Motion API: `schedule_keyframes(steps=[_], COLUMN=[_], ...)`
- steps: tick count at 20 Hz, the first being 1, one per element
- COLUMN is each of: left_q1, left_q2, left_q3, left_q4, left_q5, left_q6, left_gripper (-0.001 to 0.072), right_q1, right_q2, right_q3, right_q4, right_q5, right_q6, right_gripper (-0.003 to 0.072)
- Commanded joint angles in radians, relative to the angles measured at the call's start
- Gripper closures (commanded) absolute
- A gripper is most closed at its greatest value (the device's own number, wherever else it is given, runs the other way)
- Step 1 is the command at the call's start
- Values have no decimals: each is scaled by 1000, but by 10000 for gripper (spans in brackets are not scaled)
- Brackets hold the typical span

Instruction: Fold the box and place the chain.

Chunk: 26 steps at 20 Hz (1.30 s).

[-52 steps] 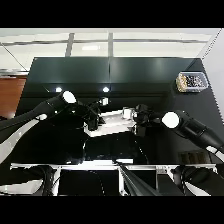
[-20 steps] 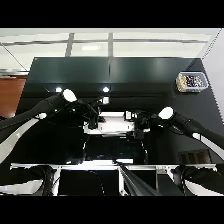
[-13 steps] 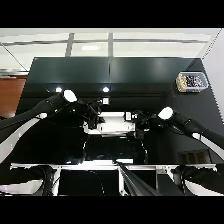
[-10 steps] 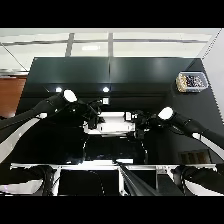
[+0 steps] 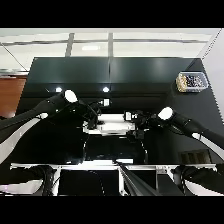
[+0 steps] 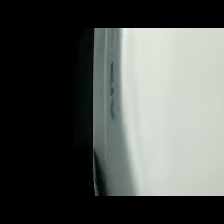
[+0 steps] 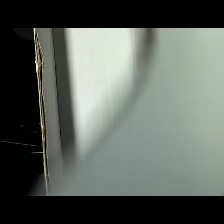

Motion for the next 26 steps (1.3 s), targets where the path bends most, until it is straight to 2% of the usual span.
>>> schedule_keyframes(steps=[1, 2, 5, 7, 8, 9, 10, 12, 14, 16, 18, 20, 22, 23, 26], left_q1=[2, 3, 14, 18, 18, 18, 18, 17, 16, 0, 3, 23, 24, 24, 23], left_q2=[22, 38, 117, 197, 233, 263, 278, 281, 280, 280, 280, 280, 265, 249, 173], left_q3=[21, 35, 73, 87, 87, 87, 86, 52, -50, -165, -213, -207, -201, -199, -182], left_q4=[34, 73, 278, 444, 495, 527, 518, 360, 64, -236, -409, -553, -636, -632, -495], left_q5=[-7, -21, -102, -198, -242, -299, -359, -437, -366, -190, -2, 161, 298, 331, 332], left_q6=[-15, -44, -256, -451, -546, -623, -653, -834, -844, -698, -517, -380, -289, -259, -276], left_gripper=[328, 269, 261, 263, 317, 544, 678, 678, 678, 678, 678, 678, 678, 678, 678], right_q1=[0, 0, 0, 0, 0, 0, 0, 0, 0, 0, 0, 0, 0, 0, 0], right_q2=[0, 0, 0, 0, 0, 0, 0, 0, 0, 0, 0, 0, 0, 0, 0], right_q3=[0, 0, 0, 0, 0, 0, 0, 0, 0, 0, 0, 0, 0, 0, 0], right_q4=[0, 0, 6, 7, 7, 7, 7, 7, 7, 7, 7, 7, 7, 7, 7], right_q5=[2, -5, -33, -39, -39, -39, -39, -39, -39, -39, -39, -39, -39, -39, -39], right_q6=[2, 21, 40, 41, 41, 41, 41, 41, 42, 42, 42, 42, 42, 42, 42], right_gripper=[226, 226, 226, 226, 225, 225, 225, 225, 225, 225, 225, 225, 225, 225, 225])
